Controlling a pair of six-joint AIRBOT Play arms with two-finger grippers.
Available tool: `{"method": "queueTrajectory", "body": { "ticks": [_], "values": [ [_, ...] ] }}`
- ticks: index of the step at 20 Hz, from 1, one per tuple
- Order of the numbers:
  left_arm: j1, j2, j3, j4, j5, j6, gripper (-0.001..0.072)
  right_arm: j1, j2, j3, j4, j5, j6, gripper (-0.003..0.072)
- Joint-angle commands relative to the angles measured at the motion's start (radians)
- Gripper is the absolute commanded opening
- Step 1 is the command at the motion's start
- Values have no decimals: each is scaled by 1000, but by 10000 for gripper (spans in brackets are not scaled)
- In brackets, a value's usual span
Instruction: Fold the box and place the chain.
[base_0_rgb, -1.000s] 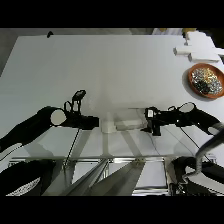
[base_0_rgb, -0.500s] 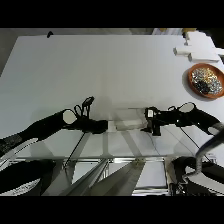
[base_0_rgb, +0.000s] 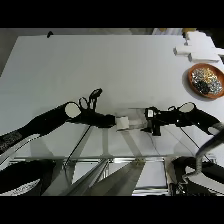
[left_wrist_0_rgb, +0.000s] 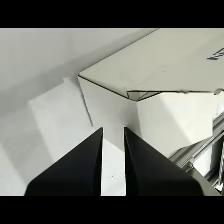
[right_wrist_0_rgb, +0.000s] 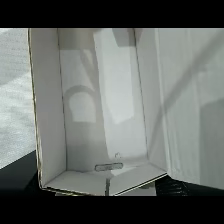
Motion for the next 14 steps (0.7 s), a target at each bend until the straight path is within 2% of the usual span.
{"method": "queueTrajectory", "body": {
  "ticks": [1,8,9,11,14],
  "values": [
    [0,1,18,26,-23,2,155,0,-1,0,0,0,0,317],
    [33,30,19,150,-82,-95,156,0,-1,0,0,0,0,317],
    [33,39,19,150,-85,-100,178,0,-1,0,0,0,0,317],
    [31,45,19,143,-111,-113,394,0,-1,0,0,0,0,317],
    [23,45,21,140,-126,-113,392,0,-1,0,0,0,0,317]
  ]
}}
